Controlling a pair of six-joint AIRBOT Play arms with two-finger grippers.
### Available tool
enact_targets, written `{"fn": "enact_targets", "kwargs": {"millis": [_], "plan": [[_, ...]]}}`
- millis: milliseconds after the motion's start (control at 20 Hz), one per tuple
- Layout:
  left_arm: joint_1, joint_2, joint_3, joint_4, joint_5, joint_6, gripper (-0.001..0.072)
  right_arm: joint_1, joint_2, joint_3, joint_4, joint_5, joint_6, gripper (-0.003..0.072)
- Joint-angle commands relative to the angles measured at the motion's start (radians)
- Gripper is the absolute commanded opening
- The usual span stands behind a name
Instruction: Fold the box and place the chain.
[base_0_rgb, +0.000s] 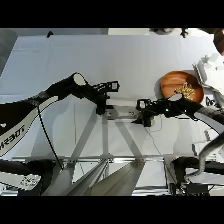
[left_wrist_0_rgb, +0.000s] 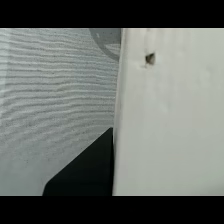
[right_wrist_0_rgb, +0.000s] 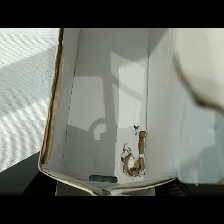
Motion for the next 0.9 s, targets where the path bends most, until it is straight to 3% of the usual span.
{"fn": "enact_targets", "kwargs": {"millis": [0,200,300,450,850], "plan": [[0.000,0.000,0.000,0.000,0.003,0.000,0.0006,0.001,0.000,0.001,0.000,0.000,0.000,0.0524],[0.001,0.000,0.000,-0.001,0.005,0.000,0.0006,0.001,0.000,0.001,0.000,0.000,0.000,0.0524],[0.001,0.000,0.000,0.000,0.005,0.000,0.0043,0.001,0.000,0.001,0.000,0.000,0.000,0.0524],[0.002,0.001,0.000,0.000,0.005,0.000,0.0333,0.001,0.000,0.001,0.000,0.000,0.000,0.0524],[0.003,0.026,0.000,0.024,-0.019,0.000,0.0354,0.001,0.000,0.001,0.000,0.000,0.000,0.0524]]}}
